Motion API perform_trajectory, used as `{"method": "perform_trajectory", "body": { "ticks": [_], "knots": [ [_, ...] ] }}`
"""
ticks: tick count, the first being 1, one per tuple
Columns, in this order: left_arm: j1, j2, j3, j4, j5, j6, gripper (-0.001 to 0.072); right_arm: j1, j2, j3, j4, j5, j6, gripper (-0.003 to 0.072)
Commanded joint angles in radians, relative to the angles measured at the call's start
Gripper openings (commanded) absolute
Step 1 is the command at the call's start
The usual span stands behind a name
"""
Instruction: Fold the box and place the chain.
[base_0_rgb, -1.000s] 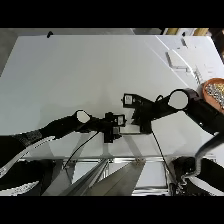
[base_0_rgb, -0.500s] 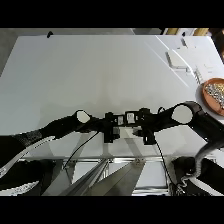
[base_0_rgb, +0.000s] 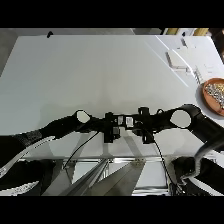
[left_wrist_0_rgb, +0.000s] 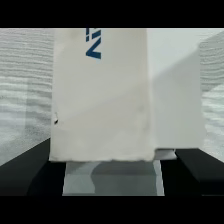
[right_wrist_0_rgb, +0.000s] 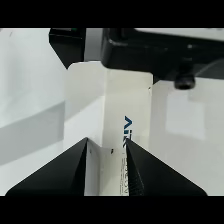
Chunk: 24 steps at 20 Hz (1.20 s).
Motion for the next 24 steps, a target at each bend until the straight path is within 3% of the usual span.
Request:
{"method": "perform_trajectory", "body": {
  "ticks": [1, 5, 7, 14, 17, 24],
  "knots": [
    [0.0, 0.001, 0.0, 0.001, 0.0, 0.002, 0.0331, 0.001, 0.001, -0.004, -0.032, -0.026, 0.0, 0.0174],
    [0.0, 0.001, 0.0, 0.001, 0.0, 0.002, 0.0331, 0.001, 0.001, -0.004, -0.027, -0.026, 0.0, 0.0149],
    [0.0, 0.001, 0.0, 0.001, 0.0, 0.002, 0.0331, 0.002, 0.001, -0.004, -0.013, -0.026, 0.0, 0.0087],
    [0.0, 0.001, 0.0, 0.001, 0.0, 0.002, 0.0332, 0.002, -0.011, -0.047, 0.018, -0.015, -0.001, 0.0093],
    [0.0, 0.001, 0.0, 0.001, 0.0, 0.002, 0.0331, 0.002, -0.011, -0.047, 0.026, 0.039, -0.001, 0.028],
    [0.0, 0.001, 0.0, 0.001, 0.0, 0.002, 0.0331, 0.0, 0.064, -0.047, 0.089, 0.055, 0.005, 0.0342]
  ]
}}
